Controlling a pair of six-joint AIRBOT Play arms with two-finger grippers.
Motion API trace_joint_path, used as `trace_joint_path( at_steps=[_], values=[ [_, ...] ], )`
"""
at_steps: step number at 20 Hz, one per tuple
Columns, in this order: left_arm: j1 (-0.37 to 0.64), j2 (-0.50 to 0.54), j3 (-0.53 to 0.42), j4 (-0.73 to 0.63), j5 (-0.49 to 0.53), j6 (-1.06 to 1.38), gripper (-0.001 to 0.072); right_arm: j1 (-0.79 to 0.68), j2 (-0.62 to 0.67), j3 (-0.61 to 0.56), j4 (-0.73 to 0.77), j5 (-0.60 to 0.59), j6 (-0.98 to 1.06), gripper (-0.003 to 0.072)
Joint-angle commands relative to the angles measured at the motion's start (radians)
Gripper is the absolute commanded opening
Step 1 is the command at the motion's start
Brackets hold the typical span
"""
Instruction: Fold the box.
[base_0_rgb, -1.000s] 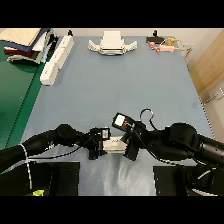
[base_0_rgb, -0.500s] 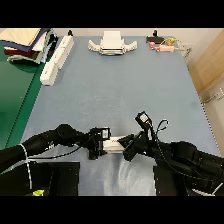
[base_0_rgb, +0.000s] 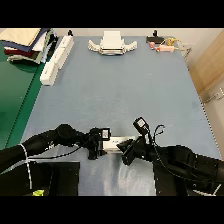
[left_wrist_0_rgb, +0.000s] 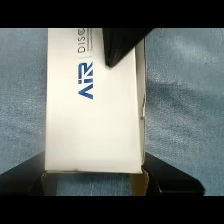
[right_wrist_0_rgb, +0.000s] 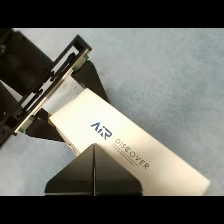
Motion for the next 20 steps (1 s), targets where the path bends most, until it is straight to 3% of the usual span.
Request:
trace_joint_path(
  at_steps=[1,20],
  values=[
    [0.001,0.000,0.001,-0.001,0.000,-0.001,0.0424,0.035,-0.054,-0.006,-0.005,-0.004,0.003,0.0002],
    [0.001,0.000,0.001,-0.001,0.000,-0.001,0.0424,0.035,-0.006,-0.013,-0.006,-0.033,0.003,0.0002]
  ],
)
